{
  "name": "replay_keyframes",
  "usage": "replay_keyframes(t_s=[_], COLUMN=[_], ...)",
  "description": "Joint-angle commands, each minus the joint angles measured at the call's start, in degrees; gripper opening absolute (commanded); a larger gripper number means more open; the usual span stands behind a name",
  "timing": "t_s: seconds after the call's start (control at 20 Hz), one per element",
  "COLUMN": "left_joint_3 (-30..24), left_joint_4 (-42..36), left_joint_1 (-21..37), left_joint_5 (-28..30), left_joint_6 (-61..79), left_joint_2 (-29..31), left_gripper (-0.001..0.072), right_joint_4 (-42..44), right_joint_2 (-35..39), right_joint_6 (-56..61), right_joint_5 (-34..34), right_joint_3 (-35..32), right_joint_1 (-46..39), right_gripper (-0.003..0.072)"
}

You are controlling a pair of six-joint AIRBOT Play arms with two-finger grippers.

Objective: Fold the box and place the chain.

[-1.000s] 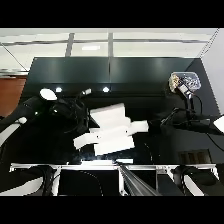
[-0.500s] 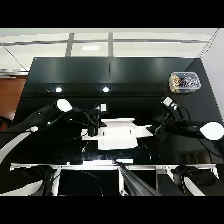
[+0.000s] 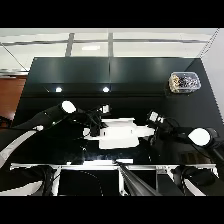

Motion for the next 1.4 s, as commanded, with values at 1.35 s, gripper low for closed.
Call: replay_keyframes(t_s=[1.35], left_joint_3=[0.0], left_joint_4=[0.3], left_joint_1=[0.0], left_joint_5=[-1.2], left_joint_6=[0.0], left_joint_2=[-0.2], left_gripper=[0.0024], right_joint_4=[12.5], right_joint_2=[-12.8], right_joint_6=[-18.8], right_joint_5=[-9.7], right_joint_3=[5.8], right_joint_1=[8.8], right_gripper=[0.0591])
